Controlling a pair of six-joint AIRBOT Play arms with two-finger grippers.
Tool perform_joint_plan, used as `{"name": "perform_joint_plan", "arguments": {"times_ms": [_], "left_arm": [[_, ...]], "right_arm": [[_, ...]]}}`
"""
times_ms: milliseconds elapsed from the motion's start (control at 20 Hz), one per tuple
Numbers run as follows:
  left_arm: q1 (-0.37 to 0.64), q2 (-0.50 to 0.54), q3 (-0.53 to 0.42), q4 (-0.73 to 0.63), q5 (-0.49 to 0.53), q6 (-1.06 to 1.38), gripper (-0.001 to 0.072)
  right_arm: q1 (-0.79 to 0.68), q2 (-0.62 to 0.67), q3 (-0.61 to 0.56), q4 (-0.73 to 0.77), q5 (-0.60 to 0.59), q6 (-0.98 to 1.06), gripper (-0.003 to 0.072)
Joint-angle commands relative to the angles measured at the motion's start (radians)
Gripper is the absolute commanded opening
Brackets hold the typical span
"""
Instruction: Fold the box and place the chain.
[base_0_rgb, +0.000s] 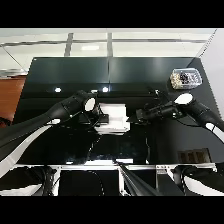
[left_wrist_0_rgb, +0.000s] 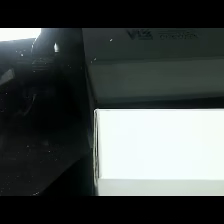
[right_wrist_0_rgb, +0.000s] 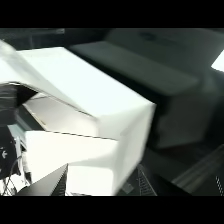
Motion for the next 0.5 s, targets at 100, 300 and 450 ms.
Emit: {"name": "perform_joint_plan", "arguments": {"times_ms": [100, 300, 450], "left_arm": [[0.0, 0.001, 0.0, 0.0, 0.001, 0.0, 0.0028], [0.0, 0.001, 0.0, 0.0, 0.001, 0.0, 0.0028], [0.0, 0.001, 0.0, 0.0, 0.001, 0.0, 0.0028]], "right_arm": [[0.12, -0.001, 0.076, -0.115, -0.064, 0.123, 0.0322], [0.172, -0.002, 0.113, -0.262, -0.086, 0.267, 0.0322], [0.21, -0.009, 0.115, -0.298, -0.117, 0.35, 0.0305]]}}
